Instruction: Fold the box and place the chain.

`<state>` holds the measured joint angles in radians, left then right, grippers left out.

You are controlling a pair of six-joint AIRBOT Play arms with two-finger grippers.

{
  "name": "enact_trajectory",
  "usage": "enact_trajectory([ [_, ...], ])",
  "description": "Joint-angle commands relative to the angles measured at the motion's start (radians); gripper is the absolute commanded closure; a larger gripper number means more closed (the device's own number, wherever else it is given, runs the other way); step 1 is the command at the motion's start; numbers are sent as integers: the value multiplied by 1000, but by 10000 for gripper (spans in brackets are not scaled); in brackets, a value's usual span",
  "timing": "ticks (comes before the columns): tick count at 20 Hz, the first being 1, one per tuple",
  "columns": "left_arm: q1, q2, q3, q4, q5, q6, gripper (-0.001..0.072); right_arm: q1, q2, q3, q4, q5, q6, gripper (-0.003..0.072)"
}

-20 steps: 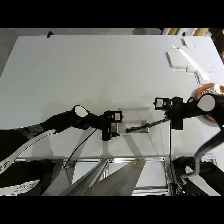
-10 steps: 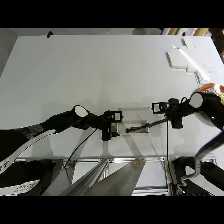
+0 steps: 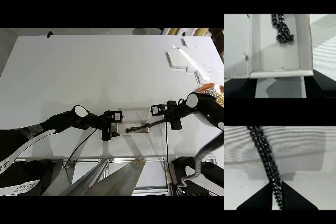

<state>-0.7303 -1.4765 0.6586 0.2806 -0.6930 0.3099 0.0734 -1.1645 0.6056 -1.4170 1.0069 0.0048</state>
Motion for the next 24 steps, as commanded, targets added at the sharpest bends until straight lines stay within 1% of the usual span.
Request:
enact_trajectory([
  [1,1,1,0,0,0,0,542,-1,-17,-2,0,-6,-10,591],
  [2,1,1,0,0,0,0,542,-1,-17,-2,0,-6,-10,594],
  [4,1,1,0,0,0,0,542,-1,-11,-2,0,-2,-10,674],
  [8,1,1,0,0,0,0,542,-1,58,-2,0,39,-2,673],
  [12,1,1,0,0,0,0,542,-1,177,-2,34,121,37,673],
  [15,1,1,0,0,0,0,542,40,307,-2,122,174,44,673],
  [18,1,1,0,0,0,0,542,156,413,-2,251,207,50,674],
  [20,1,1,0,0,0,0,542,251,451,-2,327,182,56,674],
  [22,1,0,0,0,0,0,542,347,462,-2,371,113,108,674],
  [24,1,1,0,0,0,0,542,443,459,-2,379,23,150,674],
])
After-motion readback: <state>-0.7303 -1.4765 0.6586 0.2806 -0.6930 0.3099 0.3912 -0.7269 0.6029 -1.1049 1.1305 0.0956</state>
